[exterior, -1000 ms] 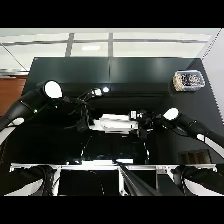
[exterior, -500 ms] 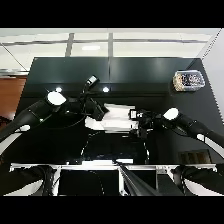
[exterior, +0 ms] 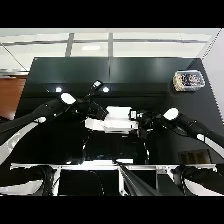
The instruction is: Fold the box and place the chain.
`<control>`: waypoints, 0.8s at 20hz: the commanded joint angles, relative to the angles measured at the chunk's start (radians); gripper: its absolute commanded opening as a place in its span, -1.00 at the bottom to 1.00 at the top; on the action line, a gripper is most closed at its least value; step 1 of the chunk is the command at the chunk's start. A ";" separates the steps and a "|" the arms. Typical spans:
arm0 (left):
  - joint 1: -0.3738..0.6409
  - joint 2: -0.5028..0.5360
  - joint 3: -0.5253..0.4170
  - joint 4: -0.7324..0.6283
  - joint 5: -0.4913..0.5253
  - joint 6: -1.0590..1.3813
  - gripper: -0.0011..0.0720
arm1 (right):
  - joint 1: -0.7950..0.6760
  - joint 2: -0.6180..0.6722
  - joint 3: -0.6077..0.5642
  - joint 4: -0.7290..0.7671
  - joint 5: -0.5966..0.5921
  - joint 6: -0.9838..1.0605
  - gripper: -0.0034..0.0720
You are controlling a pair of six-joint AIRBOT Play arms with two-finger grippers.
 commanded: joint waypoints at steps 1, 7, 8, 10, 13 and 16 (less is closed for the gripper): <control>0.006 -0.003 0.031 0.092 -0.079 0.001 -0.90 | 0.001 -0.001 0.000 0.002 -0.003 0.002 0.16; 0.114 0.214 0.068 0.199 -0.236 0.000 -0.90 | 0.001 -0.001 0.000 0.002 -0.003 0.002 0.16; 0.137 0.248 0.060 0.212 -0.311 0.034 -0.90 | 0.001 -0.001 0.000 0.002 -0.003 0.002 0.16; 0.169 0.281 0.028 0.220 -0.405 0.063 -0.40 | 0.001 -0.001 0.000 0.002 -0.003 0.002 0.16; 0.158 0.275 -0.039 0.266 -0.375 0.234 0.87 | 0.001 -0.001 0.000 0.002 -0.002 0.002 0.15; 0.106 0.251 -0.096 0.357 -0.277 0.471 0.87 | 0.001 -0.001 0.000 0.002 -0.002 0.002 -0.48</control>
